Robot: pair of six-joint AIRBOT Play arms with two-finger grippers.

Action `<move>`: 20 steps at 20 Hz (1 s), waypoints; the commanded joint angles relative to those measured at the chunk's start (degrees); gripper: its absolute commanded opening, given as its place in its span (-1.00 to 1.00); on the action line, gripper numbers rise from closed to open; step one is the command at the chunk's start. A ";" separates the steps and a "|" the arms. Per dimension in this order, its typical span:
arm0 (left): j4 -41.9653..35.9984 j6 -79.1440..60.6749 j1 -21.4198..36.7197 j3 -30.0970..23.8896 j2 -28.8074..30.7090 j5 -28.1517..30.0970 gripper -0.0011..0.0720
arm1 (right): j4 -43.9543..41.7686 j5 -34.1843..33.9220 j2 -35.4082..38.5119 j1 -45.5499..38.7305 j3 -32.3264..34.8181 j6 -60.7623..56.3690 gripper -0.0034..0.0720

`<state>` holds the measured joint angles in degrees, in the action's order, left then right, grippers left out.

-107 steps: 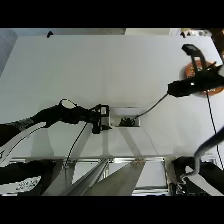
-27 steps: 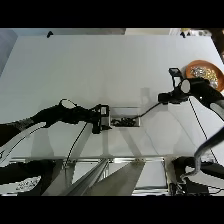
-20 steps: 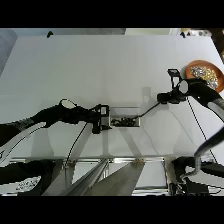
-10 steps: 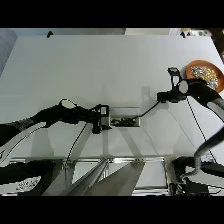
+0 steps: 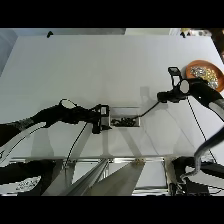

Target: Fold the box and place the chain.

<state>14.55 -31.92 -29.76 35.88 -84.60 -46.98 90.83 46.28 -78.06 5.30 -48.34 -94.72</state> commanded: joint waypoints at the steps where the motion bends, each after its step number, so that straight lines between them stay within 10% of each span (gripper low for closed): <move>1: 0.02 0.00 0.02 0.07 0.04 0.00 -0.56 | -0.17 -1.14 0.24 -0.02 0.02 0.22 -0.01; 20: 0.02 0.00 0.02 0.07 0.04 0.00 -0.56 | 0.33 -1.40 -2.67 -0.02 0.02 -1.03 -0.15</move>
<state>14.57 -31.92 -29.76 35.88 -84.60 -46.98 90.94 44.53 -80.62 5.30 -48.36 -95.77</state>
